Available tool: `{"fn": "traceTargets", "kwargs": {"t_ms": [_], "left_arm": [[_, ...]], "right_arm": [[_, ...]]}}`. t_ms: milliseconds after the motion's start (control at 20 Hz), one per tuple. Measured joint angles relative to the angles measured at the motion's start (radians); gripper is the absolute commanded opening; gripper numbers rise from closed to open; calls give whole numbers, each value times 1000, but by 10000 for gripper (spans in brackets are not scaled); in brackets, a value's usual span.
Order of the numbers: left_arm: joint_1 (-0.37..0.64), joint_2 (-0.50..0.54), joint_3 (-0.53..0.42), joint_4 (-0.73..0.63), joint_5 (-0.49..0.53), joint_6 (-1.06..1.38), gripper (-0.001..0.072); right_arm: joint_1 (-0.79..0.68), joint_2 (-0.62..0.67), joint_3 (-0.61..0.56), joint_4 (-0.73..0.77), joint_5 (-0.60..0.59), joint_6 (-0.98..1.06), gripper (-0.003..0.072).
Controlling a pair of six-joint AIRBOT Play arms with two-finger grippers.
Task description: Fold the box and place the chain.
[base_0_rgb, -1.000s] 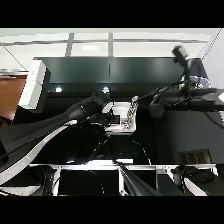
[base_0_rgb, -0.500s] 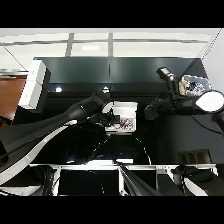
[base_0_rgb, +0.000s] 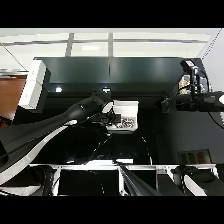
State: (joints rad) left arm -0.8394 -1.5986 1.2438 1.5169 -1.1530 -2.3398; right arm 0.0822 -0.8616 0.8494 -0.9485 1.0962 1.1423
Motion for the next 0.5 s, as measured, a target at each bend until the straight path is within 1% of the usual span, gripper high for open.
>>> {"fn": "traceTargets", "kwargs": {"t_ms": [50, 100, 200, 300, 400, 500], "left_arm": [[0, 1, 0, -4, 9, -7, 548], [0, 3, 0, -8, 16, -13, 577], [-1, 17, 0, -11, 21, -19, 577], [-2, 56, 0, -5, 33, 14, 577], [0, 121, -2, 29, 28, 87, 578], [17, 201, -23, 88, -3, 175, 577]], "right_arm": [[-3, 1, 0, 1, 2, 0, 449], [-5, 2, 0, 1, 5, 0, 448], [-7, 2, -5, -2, 10, 3, 448], [-9, 3, -11, -3, 14, 3, 449], [-9, 3, -15, -5, 17, 3, 448], [-10, 3, -17, -5, 19, 3, 448]]}}
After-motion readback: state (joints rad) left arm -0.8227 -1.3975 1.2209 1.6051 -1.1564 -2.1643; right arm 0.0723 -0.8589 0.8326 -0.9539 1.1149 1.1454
